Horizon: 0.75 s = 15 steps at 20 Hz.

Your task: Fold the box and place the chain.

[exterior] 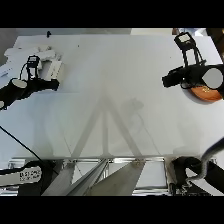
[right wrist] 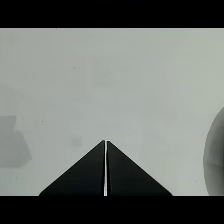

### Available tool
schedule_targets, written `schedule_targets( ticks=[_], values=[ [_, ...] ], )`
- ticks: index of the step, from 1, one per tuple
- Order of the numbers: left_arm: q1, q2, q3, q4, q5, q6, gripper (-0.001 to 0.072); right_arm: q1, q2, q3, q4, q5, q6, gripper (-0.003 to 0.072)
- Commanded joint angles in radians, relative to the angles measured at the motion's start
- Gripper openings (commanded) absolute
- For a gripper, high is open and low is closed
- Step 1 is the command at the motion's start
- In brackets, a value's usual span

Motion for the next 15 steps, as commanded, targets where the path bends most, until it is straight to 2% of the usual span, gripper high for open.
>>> schedule_targets(
  ticks=[1, 5, 15],
  values=[
    [0.000, 0.052, 0.001, 0.003, -0.043, -0.001, 0.0701, 0.000, 0.000, 0.001, 0.000, 0.000, 0.000, 0.0017],
    [0.000, 0.131, 0.001, 0.003, -0.097, -0.001, 0.0700, 0.000, 0.000, 0.001, 0.000, 0.000, 0.000, 0.0017],
    [0.000, 0.341, 0.001, 0.002, -0.097, -0.002, 0.0700, -0.001, 0.000, 0.001, 0.000, 0.000, 0.000, 0.0017]
  ],
)
